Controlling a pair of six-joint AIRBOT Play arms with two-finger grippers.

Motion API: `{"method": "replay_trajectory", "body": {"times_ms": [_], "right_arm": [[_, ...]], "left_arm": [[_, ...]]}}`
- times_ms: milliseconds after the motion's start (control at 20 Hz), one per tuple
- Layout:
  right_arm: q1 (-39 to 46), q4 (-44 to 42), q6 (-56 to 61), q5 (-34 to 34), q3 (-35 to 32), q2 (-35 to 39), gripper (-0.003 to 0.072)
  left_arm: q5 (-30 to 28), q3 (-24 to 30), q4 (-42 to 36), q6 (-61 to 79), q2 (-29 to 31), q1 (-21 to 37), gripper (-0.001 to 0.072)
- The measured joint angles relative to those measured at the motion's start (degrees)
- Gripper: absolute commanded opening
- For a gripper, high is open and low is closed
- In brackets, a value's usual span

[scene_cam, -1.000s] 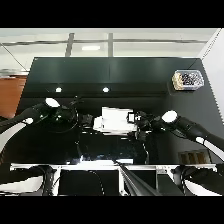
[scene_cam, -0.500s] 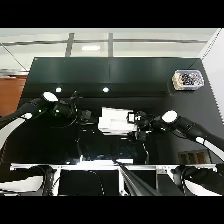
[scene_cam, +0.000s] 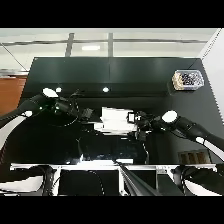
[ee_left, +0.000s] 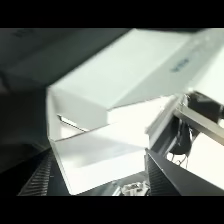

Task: Fold the box and place the chain.

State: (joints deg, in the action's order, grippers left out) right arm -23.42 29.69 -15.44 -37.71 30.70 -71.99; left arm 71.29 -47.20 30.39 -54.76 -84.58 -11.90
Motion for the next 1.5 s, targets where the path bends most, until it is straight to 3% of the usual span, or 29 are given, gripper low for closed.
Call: {"method": "replay_trajectory", "body": {"times_ms": [150,650,900,950,1500], "right_arm": [[0.0,-0.07,0.0,0.04,0.0,0.0,0.0131],[0.0,-0.11,0.02,0.07,0.0,-0.02,0.0131],[0.0,-0.11,0.02,0.07,0.0,-0.02,0.0131],[0.0,-0.11,0.02,0.07,0.0,0.0,0.0131],[0.0,-0.13,0.0,0.09,0.0,0.0,0.0131]], "left_arm": [[0.83,-0.09,-0.87,0.24,0.0,-1.14,0.0566],[-0.98,-0.7,0.33,-1.4,0.0,-3.41,0.0529],[-4.63,-4.94,8.35,-9.94,0.0,-8.0,0.0521],[-4.9,-6.03,9.77,-12.02,0.0,-9.14,0.0483],[-8.98,-11.85,26.16,-32.48,0.0,-19.08,0.0483]]}}
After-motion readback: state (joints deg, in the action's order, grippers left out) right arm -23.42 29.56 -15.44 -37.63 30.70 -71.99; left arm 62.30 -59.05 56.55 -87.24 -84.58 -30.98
